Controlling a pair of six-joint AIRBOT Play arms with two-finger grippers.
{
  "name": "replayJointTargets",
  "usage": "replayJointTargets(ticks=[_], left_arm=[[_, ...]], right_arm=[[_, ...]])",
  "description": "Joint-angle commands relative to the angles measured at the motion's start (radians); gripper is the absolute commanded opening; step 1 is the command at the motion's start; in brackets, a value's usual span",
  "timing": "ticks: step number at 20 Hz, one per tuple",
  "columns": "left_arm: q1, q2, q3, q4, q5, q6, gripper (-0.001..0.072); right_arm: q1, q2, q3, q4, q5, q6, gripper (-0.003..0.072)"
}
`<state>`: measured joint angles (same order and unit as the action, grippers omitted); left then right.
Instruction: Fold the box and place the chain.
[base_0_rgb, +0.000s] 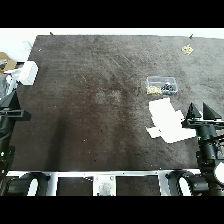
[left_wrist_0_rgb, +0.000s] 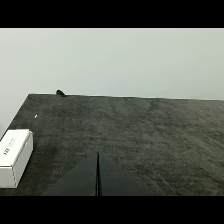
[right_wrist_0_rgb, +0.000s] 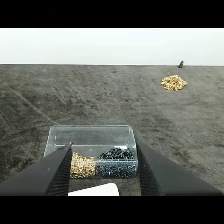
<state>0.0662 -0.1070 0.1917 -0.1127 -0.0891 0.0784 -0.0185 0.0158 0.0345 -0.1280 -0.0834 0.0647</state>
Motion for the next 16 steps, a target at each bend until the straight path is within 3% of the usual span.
replayJointTargets(ticks=[1, 6, 11, 13, 16], left_arm=[[0.0, 0.0, -0.001, 0.0, 0.0, 0.0, 0.0011], [0.0, 0.0, -0.001, 0.0, 0.0, 0.0, 0.0011], [0.0, 0.0, -0.001, 0.0, 0.0, 0.0, 0.0011], [0.0, 0.0, -0.001, 0.0, 0.0, 0.0, 0.0011], [0.0, 0.0, -0.001, 0.0, 0.0, 0.0, 0.0011]], right_arm=[[0.001, 0.0, 0.0, 0.0, 0.0, 0.0, 0.0491], [0.001, 0.001, 0.0, 0.001, 0.002, 0.0, 0.0492], [0.001, -0.005, 0.039, -0.004, 0.114, 0.022, 0.0491], [0.0, -0.042, 0.096, -0.031, 0.105, 0.022, 0.0491], [-0.002, -0.198, 0.243, -0.059, 0.097, 0.035, 0.0492]])
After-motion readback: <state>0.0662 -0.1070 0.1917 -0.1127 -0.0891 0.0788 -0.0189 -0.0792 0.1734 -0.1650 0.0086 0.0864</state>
